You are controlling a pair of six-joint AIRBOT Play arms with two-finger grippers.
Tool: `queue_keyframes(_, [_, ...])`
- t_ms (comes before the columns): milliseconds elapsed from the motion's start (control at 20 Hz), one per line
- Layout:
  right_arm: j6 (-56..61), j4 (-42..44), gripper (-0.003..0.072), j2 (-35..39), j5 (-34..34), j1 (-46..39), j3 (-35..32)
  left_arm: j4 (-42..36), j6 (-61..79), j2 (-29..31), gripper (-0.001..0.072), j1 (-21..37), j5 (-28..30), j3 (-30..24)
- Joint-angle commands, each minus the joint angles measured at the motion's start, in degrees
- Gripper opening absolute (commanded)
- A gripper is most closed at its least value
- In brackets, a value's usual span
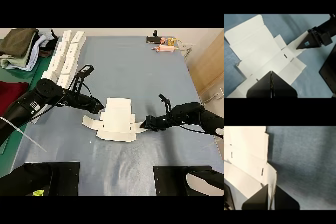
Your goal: Fold the box.
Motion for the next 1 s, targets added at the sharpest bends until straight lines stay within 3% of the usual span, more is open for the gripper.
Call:
queue_keyframes(0, [-0.52, 1.31, 0.0003, 0.00, -0.59, 0.09, 0.04, -5.33, 0.00, 0.00, 0.0014, 0.00, 0.26, 0.02])
queue_keyframes(200, [-1.86, 1.11, 0.0002, 1.33, -4.07, 0.09, 0.00, -5.60, -8.28, 0.02, 0.0013, 1.42, 1.53, 0.02])
queue_keyframes(450, [-2.10, 0.24, 0.0002, 11.47, -3.39, 0.09, -3.87, -5.44, -10.56, 0.00, 0.0026, 10.51, -10.29, -0.74])
queue_keyframes(550, [-2.08, -1.66, 0.0002, 14.01, -3.45, 0.09, -5.68, -5.07, -12.28, -0.09, 0.0556, 13.57, -10.93, -2.23])
queue_keyframes(750, [-4.79, -2.21, 0.0002, 14.73, -0.72, 1.44, -7.80, -2.32, -10.60, -4.02, 0.0544, 15.45, -10.93, -2.78])
queue_keyframes(950, [-5.70, -2.84, 0.0002, 14.75, 8.20, 11.28, -8.17, -2.82, -5.79, -9.99, 0.0543, 15.47, -14.38, -2.78])
